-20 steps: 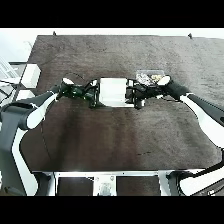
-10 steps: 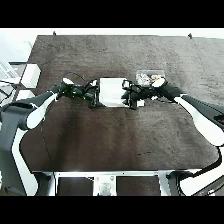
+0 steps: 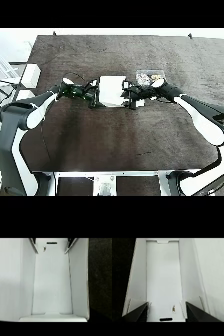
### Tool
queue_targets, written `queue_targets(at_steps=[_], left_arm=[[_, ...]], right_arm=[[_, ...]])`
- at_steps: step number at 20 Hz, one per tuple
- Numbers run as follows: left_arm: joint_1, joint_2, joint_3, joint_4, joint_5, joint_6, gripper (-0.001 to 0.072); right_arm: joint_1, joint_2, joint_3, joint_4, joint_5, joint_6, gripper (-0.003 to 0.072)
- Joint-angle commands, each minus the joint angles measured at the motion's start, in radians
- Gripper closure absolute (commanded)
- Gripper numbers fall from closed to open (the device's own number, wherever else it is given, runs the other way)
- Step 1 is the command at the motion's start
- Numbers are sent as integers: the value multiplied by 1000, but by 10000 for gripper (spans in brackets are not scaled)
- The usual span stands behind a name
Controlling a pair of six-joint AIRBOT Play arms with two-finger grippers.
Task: Fold the box and place the chain.
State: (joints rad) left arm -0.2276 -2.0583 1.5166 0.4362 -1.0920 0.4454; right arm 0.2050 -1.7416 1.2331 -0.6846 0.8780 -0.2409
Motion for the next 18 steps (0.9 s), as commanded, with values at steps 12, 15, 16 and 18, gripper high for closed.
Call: queue_targets(at_steps=[12, 15, 16, 18], left_arm=[[0, 0, 0, 0, 0, 0, 323], [0, 0, 0, 0, 0, 0, 323], [0, 0, 0, 0, 0, 0, 323], [0, 0, 0, 0, 0, 0, 323]], right_arm=[[-20, 36, 1, -251, 63, 208, 665], [-49, 81, 1, -260, 138, 233, 670], [-60, 98, 1, -284, 150, 267, 671], [-92, 139, 1, -319, 153, 363, 671]])
